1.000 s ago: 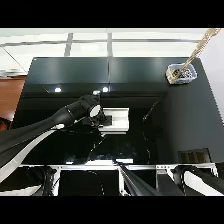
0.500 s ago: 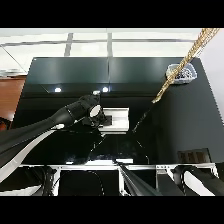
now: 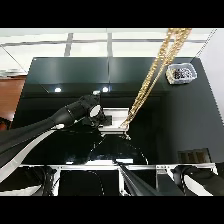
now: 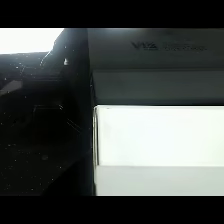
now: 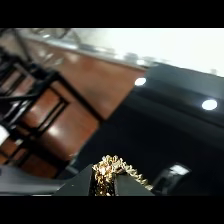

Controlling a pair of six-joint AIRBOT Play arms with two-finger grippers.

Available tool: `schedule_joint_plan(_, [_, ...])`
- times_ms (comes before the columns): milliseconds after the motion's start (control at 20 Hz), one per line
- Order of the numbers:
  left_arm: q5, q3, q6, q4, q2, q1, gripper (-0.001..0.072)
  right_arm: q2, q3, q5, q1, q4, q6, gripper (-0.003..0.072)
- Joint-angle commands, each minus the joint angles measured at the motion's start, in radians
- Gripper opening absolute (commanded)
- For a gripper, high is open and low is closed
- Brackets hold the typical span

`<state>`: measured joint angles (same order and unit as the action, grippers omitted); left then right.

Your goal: Fold the box and place the chain.

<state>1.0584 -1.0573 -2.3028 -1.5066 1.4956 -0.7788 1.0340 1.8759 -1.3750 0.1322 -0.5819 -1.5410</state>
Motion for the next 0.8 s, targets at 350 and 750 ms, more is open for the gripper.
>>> schedule_joint_plan(350, [0.002, -0.001, 0.000, 0.000, -0.001, 0.000, 0.0031, 0.038, -0.037, 0.051, 0.137, -0.038, -0.006, 0.0012])
schedule_joint_plan(750, [0.016, -0.001, 0.000, 0.000, -0.001, 0.000, 0.0031, 0.052, -0.230, 0.058, 0.204, -0.106, -0.010, 0.0012])
